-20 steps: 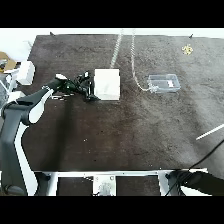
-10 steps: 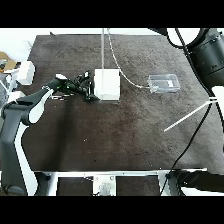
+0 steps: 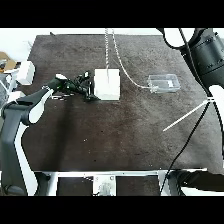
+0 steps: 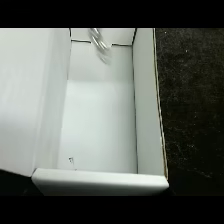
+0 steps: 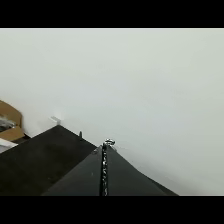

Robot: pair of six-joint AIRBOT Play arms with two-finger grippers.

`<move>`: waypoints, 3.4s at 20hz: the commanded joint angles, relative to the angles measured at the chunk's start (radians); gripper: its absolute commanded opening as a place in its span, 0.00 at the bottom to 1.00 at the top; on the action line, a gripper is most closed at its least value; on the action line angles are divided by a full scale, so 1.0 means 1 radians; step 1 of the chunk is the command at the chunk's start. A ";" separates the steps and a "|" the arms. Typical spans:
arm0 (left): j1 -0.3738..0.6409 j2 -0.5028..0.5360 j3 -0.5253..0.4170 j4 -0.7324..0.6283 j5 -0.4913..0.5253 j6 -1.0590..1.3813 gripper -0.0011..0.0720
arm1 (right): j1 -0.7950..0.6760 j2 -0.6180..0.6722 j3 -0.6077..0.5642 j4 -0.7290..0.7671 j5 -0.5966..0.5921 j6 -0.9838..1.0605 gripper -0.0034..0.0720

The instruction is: Fold the box and place the chain.

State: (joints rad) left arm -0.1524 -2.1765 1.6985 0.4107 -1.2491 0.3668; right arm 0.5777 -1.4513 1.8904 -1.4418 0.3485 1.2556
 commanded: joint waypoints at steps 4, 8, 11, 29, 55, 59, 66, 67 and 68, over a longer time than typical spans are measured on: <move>-0.001 0.000 0.000 0.000 0.000 0.000 0.55 | -0.051 -0.006 -0.058 -0.019 0.113 0.005 0.05; -0.001 0.000 0.000 0.000 0.000 0.000 0.56 | -0.051 -0.006 -0.195 0.027 0.125 0.006 0.05; 0.000 0.000 0.000 0.000 0.000 0.000 0.56 | -0.047 -0.006 -0.286 0.108 0.205 0.005 0.05; 0.000 0.000 0.000 0.000 0.001 0.000 0.55 | -0.414 -0.002 -0.830 0.071 0.238 0.555 0.62; -0.001 0.000 0.000 0.000 0.000 0.000 0.55 | -0.287 0.021 -0.918 0.402 -0.349 0.649 0.05; 0.000 0.000 0.000 0.000 0.000 0.000 0.55 | -0.148 0.176 -0.867 0.314 -0.405 0.649 0.05; 0.000 0.000 0.000 0.000 0.001 0.000 0.55 | 0.038 0.105 -0.777 0.328 -0.468 0.653 0.05; 0.000 0.000 0.000 0.000 0.000 0.000 0.56 | 0.048 0.080 -0.781 0.328 -0.462 0.653 0.05; 0.000 0.000 0.000 0.000 0.000 0.000 0.55 | 0.051 0.053 -0.788 0.329 -0.442 0.653 0.05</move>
State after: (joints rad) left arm -0.1528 -2.1765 1.6985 0.4103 -1.2488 0.3668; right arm 0.5858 -1.3499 1.1000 -1.1217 -0.0967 1.9068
